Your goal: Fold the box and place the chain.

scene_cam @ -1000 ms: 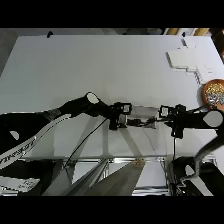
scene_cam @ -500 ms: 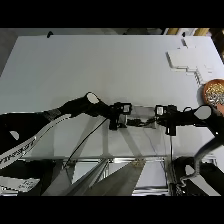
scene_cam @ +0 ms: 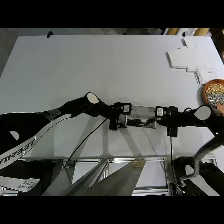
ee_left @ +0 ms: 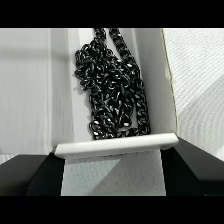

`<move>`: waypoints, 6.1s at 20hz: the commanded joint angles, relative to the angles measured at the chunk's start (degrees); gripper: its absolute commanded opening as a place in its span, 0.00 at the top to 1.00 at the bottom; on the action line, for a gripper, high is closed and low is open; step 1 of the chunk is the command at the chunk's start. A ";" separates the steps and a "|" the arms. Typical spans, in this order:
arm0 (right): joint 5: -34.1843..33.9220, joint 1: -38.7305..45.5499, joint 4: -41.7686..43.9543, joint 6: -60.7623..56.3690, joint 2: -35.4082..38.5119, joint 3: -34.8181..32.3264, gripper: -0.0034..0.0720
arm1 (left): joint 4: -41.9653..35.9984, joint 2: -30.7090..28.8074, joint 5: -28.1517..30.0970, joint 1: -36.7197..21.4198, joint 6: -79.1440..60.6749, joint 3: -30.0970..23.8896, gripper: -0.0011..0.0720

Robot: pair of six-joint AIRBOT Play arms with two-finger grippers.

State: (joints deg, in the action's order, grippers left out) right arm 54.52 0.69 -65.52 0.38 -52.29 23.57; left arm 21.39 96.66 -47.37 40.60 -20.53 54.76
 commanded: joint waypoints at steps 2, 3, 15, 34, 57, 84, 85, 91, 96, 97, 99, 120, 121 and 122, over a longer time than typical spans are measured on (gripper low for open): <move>7.08 0.02 -2.75 -6.40 10.49 -0.04 0.93 | 0.02 -0.02 -0.02 -0.02 -0.02 -0.02 0.70; 8.26 0.02 -0.28 -6.38 13.33 -0.04 0.93 | 0.02 -0.02 0.00 -0.02 -0.02 -0.02 0.70; -11.82 -23.21 25.68 -6.62 13.09 -0.04 0.93 | 0.02 -0.02 0.00 -0.02 -0.02 -0.02 0.70; 12.72 4.63 5.51 -3.28 10.84 7.54 0.83 | 0.02 -0.02 0.00 -0.02 -0.02 -0.02 0.70; -0.85 3.10 10.19 10.88 -2.95 -1.27 0.77 | 0.02 -0.02 0.00 -0.02 -0.02 -0.02 0.70; -13.40 -22.71 26.73 -0.17 16.37 -1.27 0.93 | 0.02 -0.02 0.00 -0.02 -0.02 -0.02 0.70; -14.64 -23.78 26.49 -0.17 14.19 -1.27 0.93 | 0.02 -0.02 0.00 -0.02 -0.02 -0.02 0.70; -14.91 -24.41 20.44 -0.57 6.29 -1.25 0.73 | 0.02 -0.02 0.00 -0.02 -0.02 -0.02 0.70; -6.75 -19.41 9.70 -1.53 14.86 -1.25 0.72 | 0.02 -0.02 0.00 -0.02 -0.02 -0.02 0.70; -3.67 -16.06 7.28 -3.32 16.76 -1.25 0.72 | 0.02 -0.02 0.00 -0.02 -0.02 -0.02 0.70; 2.27 -8.13 4.76 -3.50 19.15 -1.27 0.73 | 0.02 -0.02 0.00 -0.02 -0.02 -0.02 0.70; -6.03 2.12 7.41 13.44 -2.36 -2.99 0.81 | 0.02 -0.02 0.00 -0.02 -0.02 -0.02 0.70; -5.75 2.12 7.39 13.44 -2.36 -2.99 0.84 | 0.02 -0.02 0.00 -0.02 -0.02 -0.02 0.70; -5.44 2.12 7.28 13.42 -2.36 -2.99 0.85 | 0.02 -0.02 0.00 -0.02 -0.02 -0.02 0.70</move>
State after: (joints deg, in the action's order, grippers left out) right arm 49.67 3.01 -58.22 13.08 -53.82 20.58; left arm 21.41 96.66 -47.37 40.60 -20.53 54.76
